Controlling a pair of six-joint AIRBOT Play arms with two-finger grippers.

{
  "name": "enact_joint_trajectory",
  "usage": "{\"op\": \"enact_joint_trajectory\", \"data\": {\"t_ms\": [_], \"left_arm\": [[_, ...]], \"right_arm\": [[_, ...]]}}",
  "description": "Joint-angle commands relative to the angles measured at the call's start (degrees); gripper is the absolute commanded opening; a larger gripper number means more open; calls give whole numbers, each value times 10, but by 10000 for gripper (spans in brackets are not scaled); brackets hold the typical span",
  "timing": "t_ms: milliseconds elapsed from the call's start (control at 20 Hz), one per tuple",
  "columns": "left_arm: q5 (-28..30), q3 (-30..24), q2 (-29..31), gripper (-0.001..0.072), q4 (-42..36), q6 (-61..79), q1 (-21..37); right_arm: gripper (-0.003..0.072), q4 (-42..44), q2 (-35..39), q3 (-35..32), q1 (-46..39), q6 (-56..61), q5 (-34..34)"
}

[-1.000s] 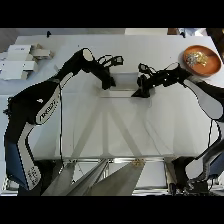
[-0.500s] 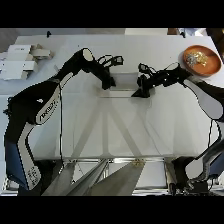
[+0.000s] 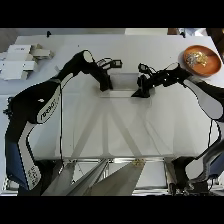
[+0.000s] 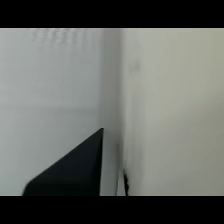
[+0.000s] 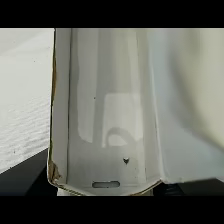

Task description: Fold the box and place the chain.

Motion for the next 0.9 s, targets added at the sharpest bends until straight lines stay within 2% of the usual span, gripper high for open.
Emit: {"op": "enact_joint_trajectory", "data": {"t_ms": [0, 150, 200, 300, 350, 750, 850], "left_arm": [[-6, 1, 1, 238, -18, 1, -1], [-6, 1, 1, 238, -18, 1, 0], [-6, 1, 2, 267, -18, 1, -1], [-10, 1, 5, 581, -18, 0, 0], [-13, 1, 7, 662, -17, -9, 0], [-27, 1, 57, 657, 15, -27, 2], [-41, 1, 61, 655, 10, -27, 18]], "right_arm": [[496, 0, 0, 0, 0, -1, 0], [496, 0, 0, 0, 0, -1, 0], [496, 0, 0, 0, 0, 0, 0], [496, 0, 0, 0, 0, -1, 0], [496, 0, 0, 0, 0, -1, 0], [496, 0, 0, 0, 0, -1, 0], [496, 0, 0, 0, 0, -1, 0]]}}
